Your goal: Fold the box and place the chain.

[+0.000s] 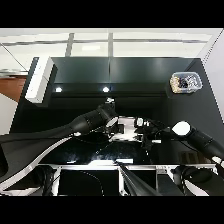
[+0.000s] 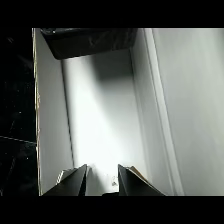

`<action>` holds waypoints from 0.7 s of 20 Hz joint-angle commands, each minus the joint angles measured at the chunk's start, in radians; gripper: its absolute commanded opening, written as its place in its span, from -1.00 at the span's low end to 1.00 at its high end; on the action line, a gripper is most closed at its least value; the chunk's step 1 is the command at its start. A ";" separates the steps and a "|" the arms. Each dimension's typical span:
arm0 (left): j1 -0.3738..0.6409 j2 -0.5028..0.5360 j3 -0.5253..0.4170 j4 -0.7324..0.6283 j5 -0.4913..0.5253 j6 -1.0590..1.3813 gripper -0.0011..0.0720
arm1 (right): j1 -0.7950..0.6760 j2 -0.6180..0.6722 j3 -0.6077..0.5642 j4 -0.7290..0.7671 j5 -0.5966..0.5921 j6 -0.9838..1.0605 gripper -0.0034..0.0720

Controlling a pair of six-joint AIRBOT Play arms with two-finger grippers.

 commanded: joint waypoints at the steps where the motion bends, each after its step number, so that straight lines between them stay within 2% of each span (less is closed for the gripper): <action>1: 0.000 0.000 0.000 -0.001 0.004 0.000 -0.89 | 0.004 -0.005 0.001 0.000 -0.011 0.011 -0.09; 2: 0.000 0.000 0.000 -0.001 0.004 0.000 -0.89 | 0.004 -0.005 0.001 -0.001 -0.012 0.011 0.11; 3: 0.000 0.000 0.000 -0.002 0.004 0.000 -0.89 | 0.004 -0.005 0.001 -0.001 -0.011 0.011 0.02; 4: 0.000 0.000 0.000 -0.001 0.004 0.000 -0.89 | 0.004 -0.005 0.001 -0.001 -0.011 0.011 -0.26; 5: 0.000 0.000 0.000 -0.001 0.004 0.000 -0.89 | 0.004 -0.005 0.001 0.000 -0.015 0.011 -0.17; 6: 0.000 0.000 0.000 -0.001 0.004 0.000 -0.89 | 0.004 -0.005 0.001 0.000 -0.022 0.011 0.25; 7: 0.000 0.000 0.000 -0.001 0.004 0.000 -0.89 | 0.004 -0.004 0.001 -0.002 -0.027 0.011 -0.05; 8: 0.000 0.000 0.000 -0.001 0.004 0.000 -0.89 | 0.004 0.000 0.005 -0.012 -0.026 0.020 -0.57; 10: 0.000 0.000 0.000 -0.001 0.004 0.000 -0.89 | -0.001 0.034 0.027 -0.098 0.005 0.138 -0.59; 11: 0.000 0.000 0.000 -0.002 0.004 0.000 -0.89 | -0.013 0.063 0.042 -0.168 0.044 0.229 -0.73; 12: 0.000 0.000 0.000 -0.002 0.000 0.001 -0.89 | -0.037 0.097 0.064 -0.252 0.109 0.354 -0.82; 14: 0.000 0.000 -0.001 -0.001 -0.005 0.001 -0.89 | -0.120 0.152 0.139 -0.381 0.294 0.668 -0.82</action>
